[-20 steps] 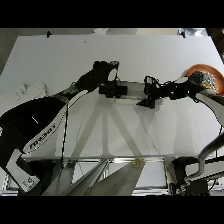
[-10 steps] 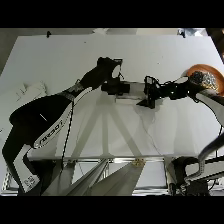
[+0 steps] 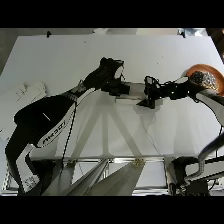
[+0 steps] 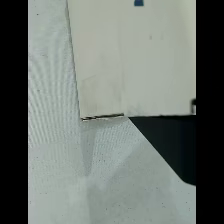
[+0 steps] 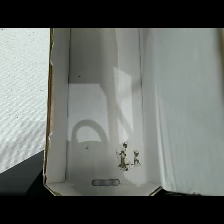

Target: Fold the box and place the chain.

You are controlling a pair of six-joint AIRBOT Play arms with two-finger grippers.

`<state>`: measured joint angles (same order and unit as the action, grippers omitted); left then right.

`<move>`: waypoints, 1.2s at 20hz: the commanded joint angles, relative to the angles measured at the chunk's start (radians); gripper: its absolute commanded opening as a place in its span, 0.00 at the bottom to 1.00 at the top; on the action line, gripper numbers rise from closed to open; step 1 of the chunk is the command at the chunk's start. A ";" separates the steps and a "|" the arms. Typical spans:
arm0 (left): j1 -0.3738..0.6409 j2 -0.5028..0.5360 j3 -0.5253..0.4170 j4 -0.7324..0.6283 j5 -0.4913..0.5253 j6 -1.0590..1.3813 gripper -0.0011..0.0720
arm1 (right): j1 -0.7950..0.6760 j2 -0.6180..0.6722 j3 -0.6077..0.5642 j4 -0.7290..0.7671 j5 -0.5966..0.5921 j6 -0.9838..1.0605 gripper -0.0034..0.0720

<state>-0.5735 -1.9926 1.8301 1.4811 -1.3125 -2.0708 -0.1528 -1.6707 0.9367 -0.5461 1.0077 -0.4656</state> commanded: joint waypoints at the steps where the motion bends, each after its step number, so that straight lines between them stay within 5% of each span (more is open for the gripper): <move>1: -0.003 0.000 0.001 -0.008 -0.004 0.002 0.04 | 0.000 0.000 0.000 0.001 -0.001 0.000 0.70; 2: -0.004 0.002 0.001 -0.007 -0.005 0.003 0.08 | 0.000 0.000 0.000 0.001 -0.001 0.000 0.70; 3: -0.005 0.003 0.002 -0.008 -0.008 0.003 0.21 | 0.000 0.000 0.000 0.001 -0.001 0.000 0.70; 4: -0.007 0.009 0.003 -0.007 -0.015 0.003 0.45 | 0.000 0.000 0.000 0.001 -0.001 0.000 0.70; 5: -0.006 0.018 0.003 -0.010 -0.023 0.003 0.55 | 0.000 0.000 0.000 0.001 -0.001 0.000 0.70; 11: 0.022 0.109 0.003 -0.087 -0.126 0.136 0.56 | 0.000 0.000 0.000 0.001 -0.001 0.000 0.70; 19: 0.178 0.183 -0.002 -0.388 -0.233 0.724 0.56 | 0.000 0.000 0.000 0.001 -0.001 0.000 0.70; 24: 0.305 0.183 -0.114 -0.425 -0.095 1.160 0.56 | 0.000 0.000 0.000 0.001 -0.001 0.000 0.70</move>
<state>-0.3332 -1.8126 1.7702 1.0996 -1.4693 -1.2163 -0.1524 -1.6707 0.9367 -0.5449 1.0065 -0.4656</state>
